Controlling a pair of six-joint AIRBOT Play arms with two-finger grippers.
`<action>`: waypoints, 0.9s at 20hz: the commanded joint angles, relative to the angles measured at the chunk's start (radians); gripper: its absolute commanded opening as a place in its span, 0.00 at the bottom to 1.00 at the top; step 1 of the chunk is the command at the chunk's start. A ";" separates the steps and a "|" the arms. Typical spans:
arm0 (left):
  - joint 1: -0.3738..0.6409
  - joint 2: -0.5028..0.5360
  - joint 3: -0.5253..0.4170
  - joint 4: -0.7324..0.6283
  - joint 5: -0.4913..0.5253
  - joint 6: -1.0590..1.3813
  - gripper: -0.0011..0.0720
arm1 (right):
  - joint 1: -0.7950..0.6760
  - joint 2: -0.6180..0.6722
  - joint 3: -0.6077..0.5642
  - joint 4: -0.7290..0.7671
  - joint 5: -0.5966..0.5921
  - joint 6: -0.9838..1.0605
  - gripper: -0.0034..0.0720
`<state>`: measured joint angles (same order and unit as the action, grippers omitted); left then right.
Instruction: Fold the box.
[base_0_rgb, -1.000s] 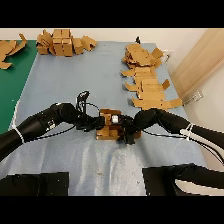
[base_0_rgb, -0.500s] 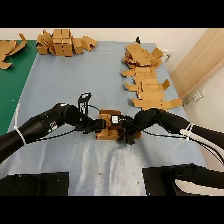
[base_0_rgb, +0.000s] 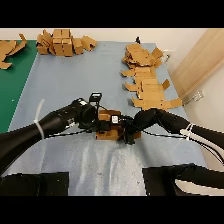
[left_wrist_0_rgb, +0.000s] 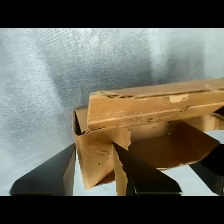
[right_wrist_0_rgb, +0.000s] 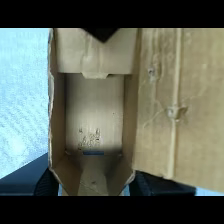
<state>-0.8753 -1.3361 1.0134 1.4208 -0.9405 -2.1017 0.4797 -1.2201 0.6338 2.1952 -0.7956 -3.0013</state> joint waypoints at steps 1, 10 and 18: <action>-0.046 -0.079 0.076 0.080 -0.095 -0.047 0.54 | 0.000 0.000 0.000 0.000 0.000 0.000 0.70; -0.059 -0.143 0.091 0.098 -0.060 -0.047 0.40 | 0.000 0.000 0.000 0.000 0.000 0.000 0.70; -0.060 -0.154 0.091 0.089 -0.063 -0.064 0.03 | 0.000 0.000 0.000 0.000 0.000 0.000 0.70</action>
<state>-0.9344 -1.4857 1.1034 1.5227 -1.0100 -2.1609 0.4793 -1.2201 0.6334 2.1960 -0.7990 -3.0001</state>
